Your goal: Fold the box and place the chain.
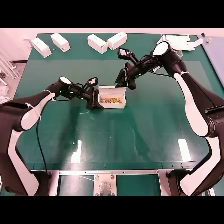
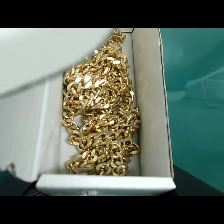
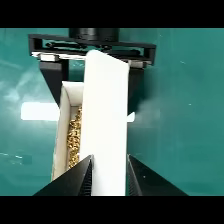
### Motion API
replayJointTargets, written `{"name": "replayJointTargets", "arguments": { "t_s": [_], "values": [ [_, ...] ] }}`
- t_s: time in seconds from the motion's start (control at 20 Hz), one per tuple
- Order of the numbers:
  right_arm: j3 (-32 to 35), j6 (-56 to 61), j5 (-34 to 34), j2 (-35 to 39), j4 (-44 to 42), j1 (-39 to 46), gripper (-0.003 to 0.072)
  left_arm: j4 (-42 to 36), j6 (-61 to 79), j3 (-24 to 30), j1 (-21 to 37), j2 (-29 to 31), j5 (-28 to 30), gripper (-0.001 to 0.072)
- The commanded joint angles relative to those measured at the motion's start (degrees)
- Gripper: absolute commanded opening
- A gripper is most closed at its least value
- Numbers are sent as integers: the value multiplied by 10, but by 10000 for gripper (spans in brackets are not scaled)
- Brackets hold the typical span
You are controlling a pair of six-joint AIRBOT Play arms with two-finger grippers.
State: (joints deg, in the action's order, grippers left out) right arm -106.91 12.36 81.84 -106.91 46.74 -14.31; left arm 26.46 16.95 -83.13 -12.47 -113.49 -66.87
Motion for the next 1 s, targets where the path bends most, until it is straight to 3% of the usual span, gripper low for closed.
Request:
{"name": "replayJointTargets", "arguments": {
  "t_s": [0.0,0.95],
  "values": [
    [4,13,13,6,3,-9,275,0,0,0,0,0,0,569],
    [32,11,-38,5,8,-13,259,0,0,0,0,0,0,569]
  ]
}}
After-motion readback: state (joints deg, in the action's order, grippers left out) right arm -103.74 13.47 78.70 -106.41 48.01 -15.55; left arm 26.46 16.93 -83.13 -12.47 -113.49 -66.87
